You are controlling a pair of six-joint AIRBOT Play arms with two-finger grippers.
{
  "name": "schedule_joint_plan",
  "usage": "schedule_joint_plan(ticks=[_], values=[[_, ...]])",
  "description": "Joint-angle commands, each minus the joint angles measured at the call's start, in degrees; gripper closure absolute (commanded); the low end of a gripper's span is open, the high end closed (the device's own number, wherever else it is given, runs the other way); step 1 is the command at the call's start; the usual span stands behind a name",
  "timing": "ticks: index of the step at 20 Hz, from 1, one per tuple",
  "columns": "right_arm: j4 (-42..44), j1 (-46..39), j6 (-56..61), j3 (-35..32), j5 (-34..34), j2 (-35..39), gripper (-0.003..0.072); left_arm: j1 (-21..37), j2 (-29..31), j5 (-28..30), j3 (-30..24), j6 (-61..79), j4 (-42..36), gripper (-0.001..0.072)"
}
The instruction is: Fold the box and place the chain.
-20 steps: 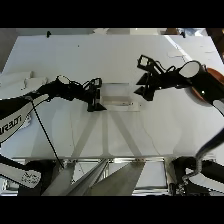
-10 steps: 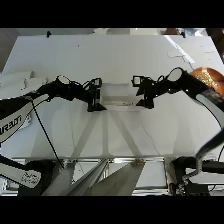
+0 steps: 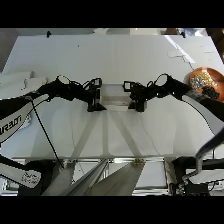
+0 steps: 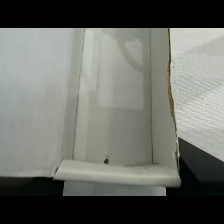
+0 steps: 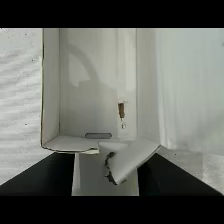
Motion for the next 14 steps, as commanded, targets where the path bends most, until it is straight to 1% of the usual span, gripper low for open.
schedule_joint_plan(ticks=[1,2,4,8,10,13,14], values=[[0.52,0.37,-0.07,0.00,0.07,-0.22,0.0350,0.02,0.02,0.02,0.04,0.00,0.00,0.0346],[0.66,0.37,-0.07,0.00,-0.11,-0.22,0.0351,0.02,0.02,0.02,0.04,0.00,0.00,0.0346],[1.81,0.37,-0.07,0.02,-0.55,-0.22,0.0398,0.02,0.02,0.02,0.04,0.00,0.00,0.0346],[8.13,0.37,-0.11,0.00,-1.18,-0.22,0.0398,0.02,0.02,0.02,0.04,0.00,0.00,0.0346],[9.94,0.37,-0.11,0.00,-1.55,-0.22,0.0399,0.02,0.02,0.02,0.04,0.00,0.00,0.0346],[11.23,0.37,-0.09,0.00,-1.60,-0.22,0.0374,0.02,0.02,0.02,0.04,0.00,0.00,0.0346],[11.61,0.37,-0.07,0.00,-1.57,-0.22,0.0340,0.02,0.02,0.02,0.04,0.00,0.00,0.0346]])
